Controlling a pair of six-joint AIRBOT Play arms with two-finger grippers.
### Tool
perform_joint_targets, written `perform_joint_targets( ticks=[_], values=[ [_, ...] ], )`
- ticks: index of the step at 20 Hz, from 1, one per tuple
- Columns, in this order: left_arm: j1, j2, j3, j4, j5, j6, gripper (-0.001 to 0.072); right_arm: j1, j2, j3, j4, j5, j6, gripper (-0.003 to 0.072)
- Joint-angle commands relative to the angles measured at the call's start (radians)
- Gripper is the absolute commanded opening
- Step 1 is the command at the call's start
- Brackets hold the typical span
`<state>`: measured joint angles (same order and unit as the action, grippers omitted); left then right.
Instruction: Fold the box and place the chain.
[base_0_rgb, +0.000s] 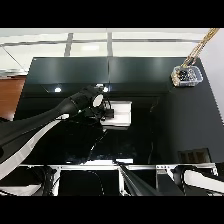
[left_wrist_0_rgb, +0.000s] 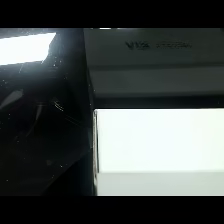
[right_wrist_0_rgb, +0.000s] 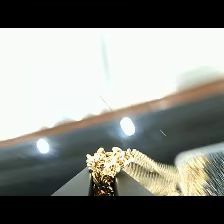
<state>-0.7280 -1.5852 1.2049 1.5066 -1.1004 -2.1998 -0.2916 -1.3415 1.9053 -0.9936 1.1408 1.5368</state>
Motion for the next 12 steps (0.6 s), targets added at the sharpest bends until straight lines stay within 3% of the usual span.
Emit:
perform_joint_targets(
  ticks=[1, 5, 8, 12],
  values=[
    [0.001, 0.0, 0.0, 0.0, 0.0, 0.0, 0.003, 0.001, 0.141, 0.001, 0.163, -0.011, -0.077, 0.0008],
    [0.001, 0.0, 0.0, 0.0, 0.0, 0.0, 0.003, 0.001, 0.226, 0.001, 0.376, 0.063, -0.137, 0.0008],
    [0.001, 0.0, 0.0, -0.001, 0.0, 0.0, 0.003, 0.001, 0.24, 0.001, 0.529, 0.21, -0.169, 0.0009],
    [0.001, 0.0, 0.0, -0.001, 0.001, 0.0, 0.003, 0.068, 0.24, -0.006, 0.532, 0.388, -0.191, 0.0009]
  ],
)
